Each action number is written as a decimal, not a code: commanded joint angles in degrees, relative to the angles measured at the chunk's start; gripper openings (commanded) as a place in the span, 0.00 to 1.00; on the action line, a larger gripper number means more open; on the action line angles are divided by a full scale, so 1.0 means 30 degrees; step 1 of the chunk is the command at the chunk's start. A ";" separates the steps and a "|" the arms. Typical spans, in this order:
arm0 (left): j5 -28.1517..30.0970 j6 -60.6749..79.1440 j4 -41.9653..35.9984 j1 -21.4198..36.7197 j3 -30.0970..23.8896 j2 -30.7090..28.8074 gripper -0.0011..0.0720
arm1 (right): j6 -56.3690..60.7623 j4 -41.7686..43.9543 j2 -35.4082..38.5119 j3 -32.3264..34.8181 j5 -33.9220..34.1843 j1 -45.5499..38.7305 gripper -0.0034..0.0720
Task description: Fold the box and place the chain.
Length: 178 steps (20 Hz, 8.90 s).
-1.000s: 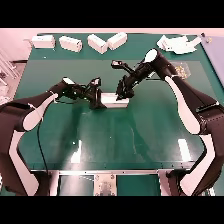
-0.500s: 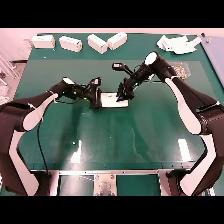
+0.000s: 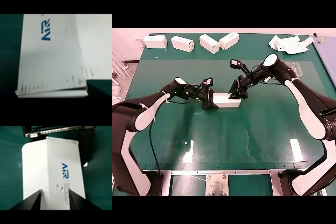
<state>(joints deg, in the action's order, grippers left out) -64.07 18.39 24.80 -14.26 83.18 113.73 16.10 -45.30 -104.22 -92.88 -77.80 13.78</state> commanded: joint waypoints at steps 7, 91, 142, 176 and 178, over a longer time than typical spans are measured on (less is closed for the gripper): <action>0.0007 0.0007 0.0000 0.0007 -0.0007 -0.0015 0.82 | -0.1472 0.1399 0.0153 0.1188 0.1173 0.0255 0.57; 0.0007 0.0007 0.0000 0.0007 -0.0007 -0.0015 0.82 | -0.9143 0.2914 0.4000 0.7825 0.7657 0.0590 0.40; 0.0007 0.0007 0.0000 0.0007 -0.0007 -0.0015 0.82 | -0.9887 0.3519 0.3228 0.7206 0.5646 0.0328 0.52; 0.0007 0.0007 0.0007 0.0007 -0.0007 -0.0015 0.81 | -0.9231 0.1763 0.2601 0.5821 0.5297 0.0488 0.48; 0.0007 0.0007 0.0007 0.0007 -0.0007 -0.0015 0.81 | -0.9224 0.1727 0.2601 0.5625 0.5530 0.0495 0.48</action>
<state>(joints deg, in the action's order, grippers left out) -64.05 18.41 24.80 -14.22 83.18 113.73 -11.60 -39.29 -96.36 -75.26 -62.33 15.27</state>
